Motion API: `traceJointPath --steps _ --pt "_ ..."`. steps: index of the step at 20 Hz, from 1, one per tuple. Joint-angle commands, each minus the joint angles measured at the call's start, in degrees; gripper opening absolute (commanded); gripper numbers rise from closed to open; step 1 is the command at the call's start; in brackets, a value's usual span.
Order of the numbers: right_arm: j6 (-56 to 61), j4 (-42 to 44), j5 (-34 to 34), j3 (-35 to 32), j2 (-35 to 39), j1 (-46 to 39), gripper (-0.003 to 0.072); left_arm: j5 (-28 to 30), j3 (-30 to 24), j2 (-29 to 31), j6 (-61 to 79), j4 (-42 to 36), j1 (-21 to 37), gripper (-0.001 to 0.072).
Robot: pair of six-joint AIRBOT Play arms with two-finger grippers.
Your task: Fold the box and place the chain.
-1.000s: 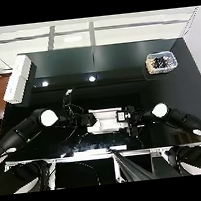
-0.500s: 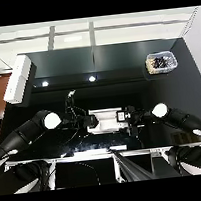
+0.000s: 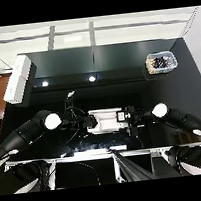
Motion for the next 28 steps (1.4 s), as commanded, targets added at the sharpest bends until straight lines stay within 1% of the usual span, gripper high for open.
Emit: traceJointPath --steps 1,5,8,12,13,15,16,17,18,19,21,24,26,28 --pt "0.02 0.02 0.0 0.0 -0.02 0.07 0.0442 -0.07 0.04 -0.37 -0.87 0.9 -0.07 0.062" --pt "0.04 0.02 -0.02 0.0 -0.02 0.07 0.0442 -0.22 1.05 -2.84 -2.78 1.57 -1.68 0.062" --pt "0.04 0.02 0.0 0.0 -0.02 0.07 0.0442 -1.09 4.37 -6.08 -7.19 6.23 -4.63 0.062" --pt "0.02 0.02 0.0 0.0 -0.02 0.07 0.0442 -9.53 9.97 -9.18 -20.81 19.04 -8.94 0.0619" --pt "0.02 0.02 0.0 0.0 -0.02 0.07 0.0442 -10.78 11.37 -9.62 -22.8 21.14 -9.84 0.0619" --pt "0.02 0.02 0.0 0.0 -0.02 0.07 0.0442 -11.15 13.38 -9.9 -23.69 21.88 -10.25 0.0614" --pt "0.02 0.02 0.0 0.0 -0.02 0.07 0.0442 -11.45 13.94 -9.97 -25.24 22.49 -10.16 0.0586" --pt "0.02 0.02 0.0 0.0 -0.02 0.07 0.0442 -12.35 14.23 -10.1 -26.64 23.28 -10.14 0.0495" --pt "0.02 0.02 0.0 0.0 -0.02 0.07 0.0442 -13.07 14.23 -10.16 -26.82 23.37 -10.14 0.047" --pt "0.02 0.02 0.0 0.0 -0.02 0.07 0.0442 -14.32 14.25 -10.27 -27.23 23.32 -10.27 0.0454" --pt "0.02 0.02 0.0 0.0 -0.02 0.07 0.0442 -15.82 14.25 -10.34 -28.48 23.5 -11.04 0.0453" --pt "0.02 0.02 0.0 0.0 -0.02 0.07 0.0442 -15.56 14.67 -10.56 -32.52 26.38 -13.4 0.0403" --pt "0.02 0.0 0.0 0.0 -0.02 0.07 0.0442 -17.31 16.44 -11.69 -35.3 30.69 -15.45 0.0403" --pt "0.02 0.0 0.02 0.0 -0.02 0.07 0.0442 -19.5 19.1 -14.49 -36.17 32.2 -16.59 0.0403"
